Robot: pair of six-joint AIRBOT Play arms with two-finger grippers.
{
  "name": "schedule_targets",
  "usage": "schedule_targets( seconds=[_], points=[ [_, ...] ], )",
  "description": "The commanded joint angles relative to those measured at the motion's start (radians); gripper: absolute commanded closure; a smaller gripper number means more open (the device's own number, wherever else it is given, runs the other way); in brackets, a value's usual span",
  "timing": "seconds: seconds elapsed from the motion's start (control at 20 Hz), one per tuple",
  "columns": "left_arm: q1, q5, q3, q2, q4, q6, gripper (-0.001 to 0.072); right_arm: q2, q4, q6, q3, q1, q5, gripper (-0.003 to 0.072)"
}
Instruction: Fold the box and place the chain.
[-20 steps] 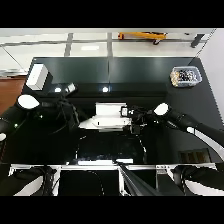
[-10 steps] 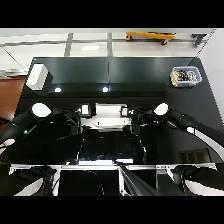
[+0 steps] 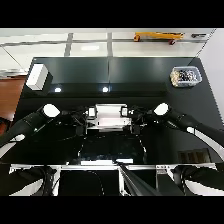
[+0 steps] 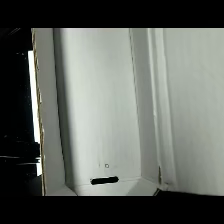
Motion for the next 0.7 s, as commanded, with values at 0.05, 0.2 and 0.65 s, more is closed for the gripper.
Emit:
schedule_targets(
  seconds=[0.05,0.2,0.65],
  points=[
    [-0.011,0.0,0.0,-0.013,-0.072,0.001,0.0539,-0.001,0.0,0.0,0.0,0.0,0.0,0.0247],
    [-0.013,0.0,0.0,-0.037,-0.195,0.002,0.0539,-0.001,0.0,0.0,0.0,0.0,0.0,0.0247],
    [-0.043,0.004,0.0,-0.089,-0.262,0.034,0.0539,-0.001,0.0,0.0,0.0,0.0,0.0,0.0247]
  ],
)
